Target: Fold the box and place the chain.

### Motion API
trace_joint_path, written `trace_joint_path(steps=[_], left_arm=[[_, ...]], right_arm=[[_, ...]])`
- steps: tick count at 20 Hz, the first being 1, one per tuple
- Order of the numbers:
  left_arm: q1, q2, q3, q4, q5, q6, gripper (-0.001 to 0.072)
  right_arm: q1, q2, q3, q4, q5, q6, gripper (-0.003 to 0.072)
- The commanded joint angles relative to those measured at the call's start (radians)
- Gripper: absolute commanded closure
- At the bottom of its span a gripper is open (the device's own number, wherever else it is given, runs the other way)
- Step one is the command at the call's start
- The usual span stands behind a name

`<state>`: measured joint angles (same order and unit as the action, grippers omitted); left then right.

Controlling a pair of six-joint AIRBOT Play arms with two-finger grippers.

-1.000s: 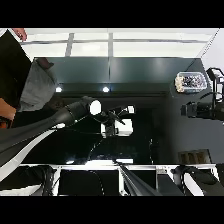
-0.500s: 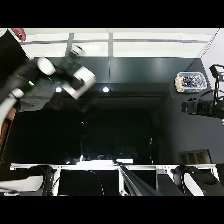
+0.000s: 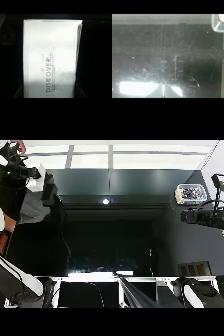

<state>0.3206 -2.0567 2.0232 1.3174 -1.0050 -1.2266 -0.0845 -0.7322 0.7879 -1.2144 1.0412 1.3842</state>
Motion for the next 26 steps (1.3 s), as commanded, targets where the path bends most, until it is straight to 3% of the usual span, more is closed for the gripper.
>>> trace_joint_path(steps=[1,3,4,5,7,10,11,12,13,15,17,18,21,23,24,26], left_arm=[[0.041,-0.092,0.05,0.031,-0.023,-0.037,0.0423],[0.037,-0.106,0.047,0.033,-0.048,-0.037,0.04],[0.032,-0.103,0.048,0.04,-0.045,-0.037,0.0169],[0.027,-0.097,0.06,0.06,-0.048,-0.042,-0.0006],[0.015,-0.046,0.091,0.109,-0.051,-0.077,-0.0006],[-0.021,0.117,0.09,0.108,-0.033,-0.143,0.0007],[-0.032,0.174,0.089,0.106,-0.039,-0.161,0.0085],[-0.036,0.229,0.089,0.106,-0.067,-0.211,0.0329],[-0.039,0.281,0.087,0.091,-0.116,-0.267,0.0674],[-0.048,0.402,0.014,0.0,-0.179,-0.27,0.0685],[-0.099,0.571,-0.185,0.002,-0.143,-0.235,0.0686],[-0.14,0.677,-0.343,0.019,-0.085,-0.209,0.0686],[-0.267,1.01,-0.902,0.006,0.263,-0.161,0.0684],[-0.307,1.183,-1.199,0.008,0.426,-0.165,0.0683],[-0.307,1.25,-1.301,0.009,0.449,-0.165,0.0683],[-0.289,1.332,-1.396,0.009,0.429,-0.165,0.0683]], right_arm=[[-0.001,-0.017,0.0,0.014,0.002,0.0,0.0666],[-0.001,-0.028,0.0,0.014,0.019,0.0,0.0665],[-0.001,-0.029,0.0,0.013,0.028,0.0,0.0666],[-0.001,-0.029,0.0,0.013,0.031,0.0,0.0665],[-0.001,-0.029,0.01,0.013,0.03,-0.012,0.0665],[-0.001,-0.029,0.09,0.011,0.004,-0.071,0.0665],[-0.001,-0.029,0.119,0.019,0.001,-0.071,0.0665],[-0.001,-0.029,0.138,0.042,0.005,-0.074,0.0665],[-0.001,-0.025,0.142,0.065,0.01,-0.089,0.0666],[0.0,-0.022,0.13,0.089,0.024,-0.167,0.0666],[-0.001,-0.02,0.082,0.074,-0.028,-0.197,0.0666],[0.0,-0.019,0.042,0.088,-0.087,-0.216,0.0666],[0.026,-0.017,-0.116,0.166,-0.407,-0.357,0.0666],[0.03,-0.017,-0.186,0.161,-0.561,-0.365,0.0666],[0.031,-0.017,-0.19,0.128,-0.549,-0.364,0.0665],[0.031,-0.017,-0.19,0.123,-0.537,-0.364,0.0665]])
